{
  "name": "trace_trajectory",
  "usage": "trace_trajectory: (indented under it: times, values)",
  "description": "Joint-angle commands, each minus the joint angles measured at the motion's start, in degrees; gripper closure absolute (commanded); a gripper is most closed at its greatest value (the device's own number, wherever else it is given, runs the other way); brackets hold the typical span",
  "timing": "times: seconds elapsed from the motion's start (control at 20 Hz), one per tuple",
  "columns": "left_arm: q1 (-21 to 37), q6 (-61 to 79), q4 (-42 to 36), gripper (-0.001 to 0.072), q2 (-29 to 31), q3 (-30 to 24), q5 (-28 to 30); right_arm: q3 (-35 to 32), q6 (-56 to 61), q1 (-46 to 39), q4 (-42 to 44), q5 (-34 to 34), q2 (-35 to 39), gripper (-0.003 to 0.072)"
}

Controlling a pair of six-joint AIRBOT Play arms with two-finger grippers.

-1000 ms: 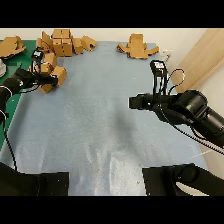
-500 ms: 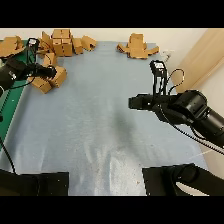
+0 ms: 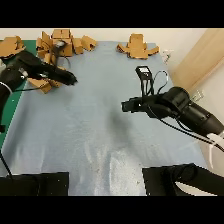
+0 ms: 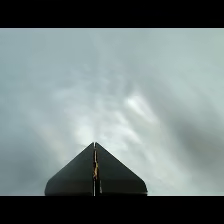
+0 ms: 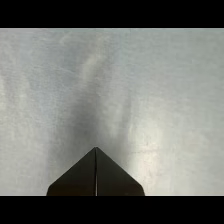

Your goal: Fold the box.

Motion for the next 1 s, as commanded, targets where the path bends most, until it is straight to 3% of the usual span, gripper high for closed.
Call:
trace_trajectory:
  times: [0.0,0.2,0.3,0.6,0.95]
  values:
    - [-9.0,-3.2,-0.3,0.0699,1.9,-4.9,-5.9,4.7,-9.2,-3.2,7.9,0.0,-4.6,0.0688]
    - [-17.2,-6.3,-0.3,0.0699,8.7,-11.5,2.8,7.7,-23.9,-9.2,26.7,0.3,-8.7,0.0688]
    - [-19.3,-7.5,-0.3,0.0698,12.0,-13.6,6.6,7.8,-29.3,-9.5,31.1,0.2,-11.3,0.0688]
    - [-20.2,-7.5,-0.3,0.0696,13.4,-14.1,0.5,7.7,-29.7,-9.4,30.5,-0.5,-14.5,0.0687]
    - [-20.2,-7.5,-0.4,0.0696,13.4,-14.1,0.3,7.7,-29.7,-9.4,30.5,-0.5,-14.5,0.0687]
